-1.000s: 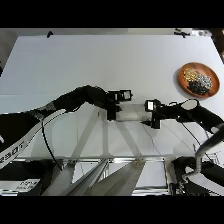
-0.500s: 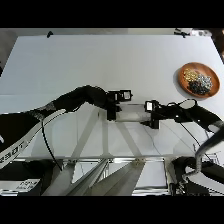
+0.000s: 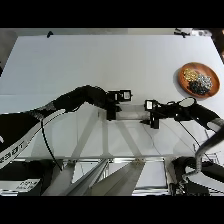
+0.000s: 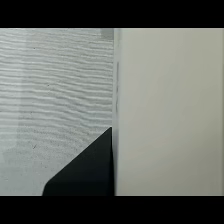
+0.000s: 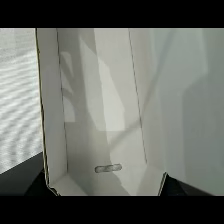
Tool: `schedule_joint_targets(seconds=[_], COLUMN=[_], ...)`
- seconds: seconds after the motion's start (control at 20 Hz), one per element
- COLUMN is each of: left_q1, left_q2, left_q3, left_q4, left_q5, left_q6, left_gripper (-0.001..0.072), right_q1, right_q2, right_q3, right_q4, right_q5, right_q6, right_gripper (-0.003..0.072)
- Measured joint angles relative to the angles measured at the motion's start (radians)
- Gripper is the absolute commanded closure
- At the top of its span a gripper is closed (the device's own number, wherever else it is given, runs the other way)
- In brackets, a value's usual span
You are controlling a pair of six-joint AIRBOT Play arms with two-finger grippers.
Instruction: Fold the box and place the chain.
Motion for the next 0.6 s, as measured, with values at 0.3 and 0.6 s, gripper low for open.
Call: schedule_joint_targets(seconds=[0.3,0.6], left_q1=[0.0,0.0], left_q2=[0.0,0.0], left_q3=[0.0,0.0], left_q4=[0.0,0.0], left_q5=[-0.001,-0.002], left_q6=[0.0,0.0], left_gripper=[0.0694,0.0694], right_q1=[0.0,0.0], right_q2=[0.0,0.0], right_q3=[0.0,0.0], right_q4=[0.002,0.003], right_q5=[0.003,0.004], right_q6=[0.0,0.0], right_gripper=[0.021,0.0207])
